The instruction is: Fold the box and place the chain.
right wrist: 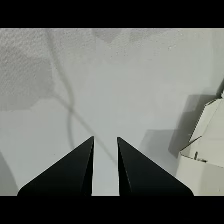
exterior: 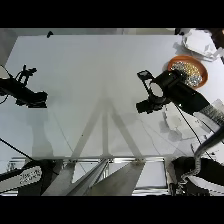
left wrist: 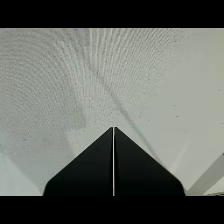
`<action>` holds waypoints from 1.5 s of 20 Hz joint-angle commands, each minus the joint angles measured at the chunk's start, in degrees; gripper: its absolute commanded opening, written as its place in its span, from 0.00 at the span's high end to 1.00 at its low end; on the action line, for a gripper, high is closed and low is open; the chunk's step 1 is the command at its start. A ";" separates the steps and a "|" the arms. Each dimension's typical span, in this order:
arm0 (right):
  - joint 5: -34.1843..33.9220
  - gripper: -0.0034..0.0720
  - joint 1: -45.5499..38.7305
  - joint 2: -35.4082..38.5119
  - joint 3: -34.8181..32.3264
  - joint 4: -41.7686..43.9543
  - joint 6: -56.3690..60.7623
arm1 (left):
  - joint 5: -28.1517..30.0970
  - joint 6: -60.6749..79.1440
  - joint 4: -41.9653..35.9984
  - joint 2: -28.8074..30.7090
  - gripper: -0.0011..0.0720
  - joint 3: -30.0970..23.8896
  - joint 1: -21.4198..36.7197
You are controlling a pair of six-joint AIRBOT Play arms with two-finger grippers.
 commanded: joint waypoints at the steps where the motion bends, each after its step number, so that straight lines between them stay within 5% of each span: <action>1: 0.00 0.75 0.07 0.04 -0.02 0.02 0.02 | 0.02 0.02 0.00 -0.04 0.97 0.00 0.04; 15: -3.45 0.75 0.07 0.02 -0.02 0.04 0.00 | 0.02 0.02 0.00 -0.04 0.97 0.00 0.04; 22: 12.68 0.75 -0.17 0.04 0.15 -11.04 -11.21 | 0.02 0.02 0.00 -0.04 0.97 0.02 0.04; 24: 15.82 0.95 -0.90 0.04 0.15 -17.51 -11.69 | 0.02 0.02 0.00 -0.04 0.97 0.00 0.04; 30: 18.10 0.94 -25.81 0.04 0.15 -18.73 -12.07 | 0.02 0.02 0.00 -0.04 0.97 0.02 0.04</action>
